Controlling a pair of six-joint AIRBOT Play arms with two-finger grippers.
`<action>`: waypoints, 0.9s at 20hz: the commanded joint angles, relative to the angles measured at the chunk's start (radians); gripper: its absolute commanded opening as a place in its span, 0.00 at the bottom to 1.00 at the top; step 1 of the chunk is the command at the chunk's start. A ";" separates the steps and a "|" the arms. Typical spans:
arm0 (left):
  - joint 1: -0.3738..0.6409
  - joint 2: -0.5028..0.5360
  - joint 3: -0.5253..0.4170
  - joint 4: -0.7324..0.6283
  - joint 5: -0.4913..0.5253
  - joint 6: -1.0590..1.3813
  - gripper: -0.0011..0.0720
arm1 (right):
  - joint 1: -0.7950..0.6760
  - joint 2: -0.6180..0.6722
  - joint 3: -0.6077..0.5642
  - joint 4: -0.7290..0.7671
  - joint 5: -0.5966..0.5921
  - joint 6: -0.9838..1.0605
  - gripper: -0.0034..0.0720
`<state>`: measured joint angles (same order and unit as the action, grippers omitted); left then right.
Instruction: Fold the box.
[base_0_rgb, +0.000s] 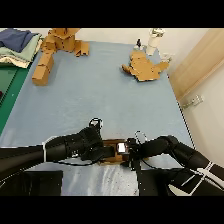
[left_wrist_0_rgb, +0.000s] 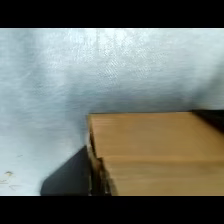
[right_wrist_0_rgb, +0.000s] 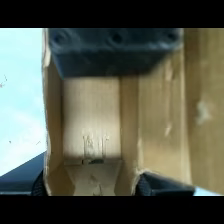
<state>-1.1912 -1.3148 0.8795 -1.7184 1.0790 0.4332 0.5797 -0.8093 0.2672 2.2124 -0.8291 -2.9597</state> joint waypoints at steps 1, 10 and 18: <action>0.000 -0.007 0.016 0.002 0.010 -0.030 0.03 | 0.000 0.000 0.000 0.001 0.001 0.000 0.76; 0.000 -0.005 0.017 -0.006 0.049 -0.022 0.04 | 0.000 0.000 0.000 0.001 0.001 0.001 0.76; 0.000 0.025 0.039 -0.005 0.095 0.025 0.69 | 0.000 0.000 0.000 0.001 0.001 0.000 0.76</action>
